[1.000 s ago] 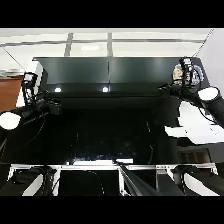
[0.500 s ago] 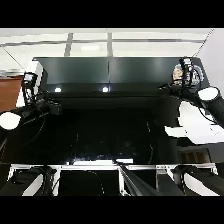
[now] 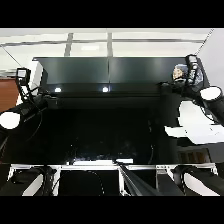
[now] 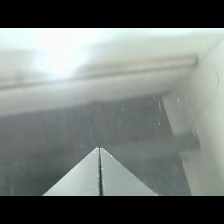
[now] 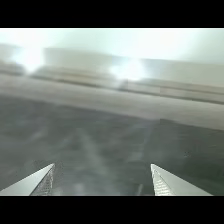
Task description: Fold the box and place the chain.
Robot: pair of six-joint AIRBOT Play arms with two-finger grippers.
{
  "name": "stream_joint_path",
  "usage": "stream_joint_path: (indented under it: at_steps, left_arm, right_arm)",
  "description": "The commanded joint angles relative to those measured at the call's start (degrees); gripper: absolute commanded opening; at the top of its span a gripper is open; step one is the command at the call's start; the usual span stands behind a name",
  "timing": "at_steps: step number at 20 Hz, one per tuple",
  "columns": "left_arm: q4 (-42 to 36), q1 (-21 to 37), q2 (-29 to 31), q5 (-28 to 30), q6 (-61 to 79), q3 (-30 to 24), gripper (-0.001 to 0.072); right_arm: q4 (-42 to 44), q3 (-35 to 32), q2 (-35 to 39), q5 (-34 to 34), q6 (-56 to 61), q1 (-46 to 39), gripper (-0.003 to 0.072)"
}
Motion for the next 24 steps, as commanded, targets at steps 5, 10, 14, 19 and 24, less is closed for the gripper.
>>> stream_joint_path:
  at_steps: [5, 10, 14, 19, 24]
  left_arm:
    - [-1.0, 0.0, -1.1, 0.5, -0.1, 0.0, 0.072]
    - [-1.0, 0.0, -2.9, -7.0, -0.1, 0.0, 0.072]
    - [-1.0, 0.0, -3.0, -9.3, -0.1, 0.0, 0.0719]
    - [-3.5, 0.0, -3.0, -9.3, -0.1, 0.0, 0.0719]
    - [-4.5, 0.0, -3.0, -9.4, -0.1, 0.0, 0.0719]
  right_arm:
    - [-27.8, 9.2, -1.4, 7.0, 21.3, -30.8, 0.0702]
    - [-26.6, 15.7, -9.1, 17.0, 28.0, -60.3, 0.0701]
    - [-20.6, 32.8, -26.1, 41.1, 15.0, -67.4, 0.0701]
    - [-20.4, 41.0, -38.5, 61.5, 8.0, -66.5, 0.07]
    - [-20.2, 41.0, -38.6, 61.0, 2.6, -61.7, 0.0698]
